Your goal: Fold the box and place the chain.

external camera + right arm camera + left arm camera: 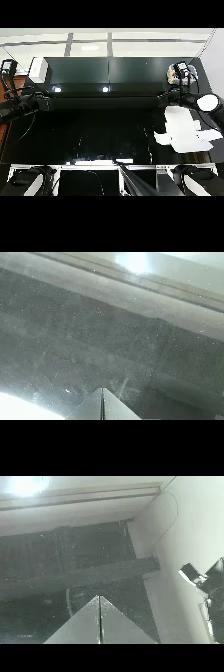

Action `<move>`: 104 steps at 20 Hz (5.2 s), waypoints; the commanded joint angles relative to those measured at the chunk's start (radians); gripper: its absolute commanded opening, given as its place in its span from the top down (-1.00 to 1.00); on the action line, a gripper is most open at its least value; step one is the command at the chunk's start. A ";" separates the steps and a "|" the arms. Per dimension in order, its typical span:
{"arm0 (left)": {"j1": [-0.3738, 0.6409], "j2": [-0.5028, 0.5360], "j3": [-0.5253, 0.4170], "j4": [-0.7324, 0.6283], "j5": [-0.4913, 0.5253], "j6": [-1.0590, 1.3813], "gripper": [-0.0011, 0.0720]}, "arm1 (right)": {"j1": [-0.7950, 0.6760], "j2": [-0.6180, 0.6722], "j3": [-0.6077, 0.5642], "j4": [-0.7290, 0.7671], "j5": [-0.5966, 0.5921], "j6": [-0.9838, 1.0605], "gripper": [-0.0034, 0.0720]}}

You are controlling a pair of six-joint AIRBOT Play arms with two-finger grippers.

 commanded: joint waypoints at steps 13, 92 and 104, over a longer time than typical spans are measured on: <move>0.000 0.001 0.000 0.000 0.000 0.000 0.90 | 0.001 0.000 0.000 0.000 0.000 0.000 0.87; -0.167 -1.148 0.521 -0.534 -0.712 0.563 -0.35 | 0.141 0.082 -0.354 0.652 -0.006 -0.164 0.87; -0.244 -1.187 0.660 -0.339 -0.731 0.607 0.86 | 0.141 0.082 -0.354 0.644 -0.007 -0.165 0.87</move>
